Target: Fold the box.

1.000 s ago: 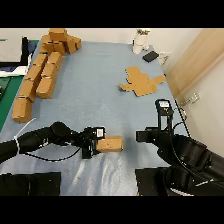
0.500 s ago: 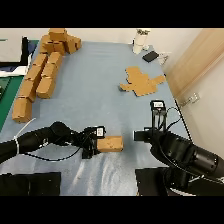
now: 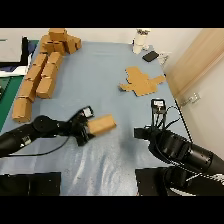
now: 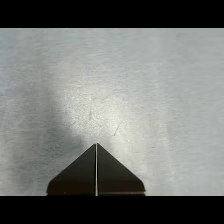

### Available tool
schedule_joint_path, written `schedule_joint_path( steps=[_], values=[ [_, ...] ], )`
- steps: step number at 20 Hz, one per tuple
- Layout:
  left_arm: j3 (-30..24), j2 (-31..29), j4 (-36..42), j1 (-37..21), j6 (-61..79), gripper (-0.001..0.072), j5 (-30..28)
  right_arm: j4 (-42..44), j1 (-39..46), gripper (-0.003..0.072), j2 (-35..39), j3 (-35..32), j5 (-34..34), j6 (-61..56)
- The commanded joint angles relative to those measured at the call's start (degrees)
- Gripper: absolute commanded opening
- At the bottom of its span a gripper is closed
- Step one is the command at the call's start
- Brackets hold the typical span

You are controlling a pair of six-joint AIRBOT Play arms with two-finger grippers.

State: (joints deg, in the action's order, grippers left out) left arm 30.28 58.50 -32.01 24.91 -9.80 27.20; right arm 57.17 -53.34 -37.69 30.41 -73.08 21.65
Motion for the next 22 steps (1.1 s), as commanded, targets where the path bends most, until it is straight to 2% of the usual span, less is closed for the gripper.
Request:
schedule_joint_path(
  steps=[1,3,7,10,12,16,22],
  values=[
    [-0.04,-2.01,-13.73,-10.67,-16.90,0.0392,-1.66,0.50,1.97,0.0006,-0.09,0.04,0.17,-0.22],
    [-0.11,-2.01,-17.42,-19.10,-22.45,0.0392,-1.88,0.59,1.95,0.0006,-0.09,0.04,0.20,-0.22],
    [-0.09,-1.99,-17.73,-35.52,-26.25,0.0392,-4.63,0.59,1.97,0.0006,-0.11,0.04,0.24,-0.22],
    [-0.07,-0.85,-17.73,-42.47,-26.29,0.0392,-4.35,0.26,1.97,0.0006,-0.11,0.04,1.51,-0.22],
    [-0.07,0.85,-17.73,-44.50,-26.29,0.0392,-3.30,0.22,1.97,0.0006,-0.11,0.04,2.25,-0.24],
    [-0.04,5.35,-17.75,-44.76,-26.34,0.0392,-3.72,0.07,1.97,0.0006,-0.11,0.04,2.69,-0.22],
    [0.57,7.93,-17.68,-44.59,-35.26,0.0392,-9.90,0.09,1.97,0.0006,-0.11,0.04,2.82,-0.22]
  ],
)
